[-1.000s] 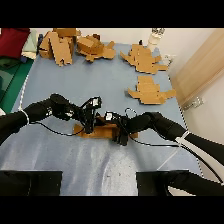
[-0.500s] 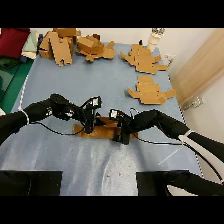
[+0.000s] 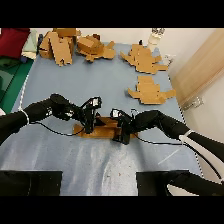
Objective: Fold the box.
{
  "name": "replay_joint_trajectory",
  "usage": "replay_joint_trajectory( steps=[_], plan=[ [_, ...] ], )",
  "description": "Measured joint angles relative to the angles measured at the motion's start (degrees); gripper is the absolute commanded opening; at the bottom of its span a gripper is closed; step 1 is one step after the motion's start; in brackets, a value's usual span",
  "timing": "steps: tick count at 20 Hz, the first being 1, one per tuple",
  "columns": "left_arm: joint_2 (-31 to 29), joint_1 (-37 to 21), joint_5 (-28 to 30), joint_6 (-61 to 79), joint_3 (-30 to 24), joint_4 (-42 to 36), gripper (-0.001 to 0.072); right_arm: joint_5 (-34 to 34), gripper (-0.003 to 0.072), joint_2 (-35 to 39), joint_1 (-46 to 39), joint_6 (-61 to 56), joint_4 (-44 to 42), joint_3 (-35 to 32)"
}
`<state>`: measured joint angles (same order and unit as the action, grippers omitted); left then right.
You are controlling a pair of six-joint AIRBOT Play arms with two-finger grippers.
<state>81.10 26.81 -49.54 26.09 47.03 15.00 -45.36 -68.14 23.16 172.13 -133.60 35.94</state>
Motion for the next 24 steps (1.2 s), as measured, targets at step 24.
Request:
replay_joint_trajectory(
  steps=[24],
  plan=[
    [0.0, 0.0, 2.3, 0.0, 0.0, 0.1, 0.0015, 3.5, 0.0718, -0.7, 4.3, 0.0, 5.5, -0.1]
  ],
)
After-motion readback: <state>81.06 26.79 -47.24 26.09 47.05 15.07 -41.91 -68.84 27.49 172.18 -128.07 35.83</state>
